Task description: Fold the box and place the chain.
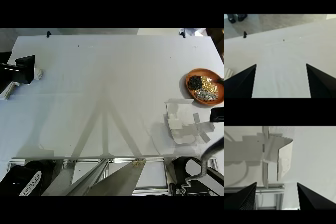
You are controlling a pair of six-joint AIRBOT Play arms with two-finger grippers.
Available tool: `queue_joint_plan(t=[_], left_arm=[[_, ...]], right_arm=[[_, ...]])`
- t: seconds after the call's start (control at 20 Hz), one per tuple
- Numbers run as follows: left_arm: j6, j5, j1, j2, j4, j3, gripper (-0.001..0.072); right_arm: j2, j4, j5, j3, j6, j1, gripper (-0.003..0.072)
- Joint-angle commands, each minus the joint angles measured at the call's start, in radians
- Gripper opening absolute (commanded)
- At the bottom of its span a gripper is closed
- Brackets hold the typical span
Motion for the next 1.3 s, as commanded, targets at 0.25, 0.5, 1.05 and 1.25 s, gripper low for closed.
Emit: queue_joint_plan(t=[0.25,0.5,1.05,1.25], left_arm=[[0.0,0.0,-0.001,-0.001,0.0,0.0,0.0696],[0.0,0.0,-0.001,0.0,0.0,0.0,0.0696],[0.0,0.0,-0.001,0.0,0.0,0.0,0.0696],[0.0,0.0,-0.001,0.0,0.0,0.0,0.0696]], right_arm=[[-0.146,-0.053,-0.013,0.001,-0.009,0.053,0.0544],[-0.269,-0.151,-0.023,0.001,0.078,0.068,0.0467],[-0.286,0.024,-0.031,0.001,0.03,0.068,0.0017],[-0.286,0.251,-0.036,0.001,-0.028,0.068,0.0016]])
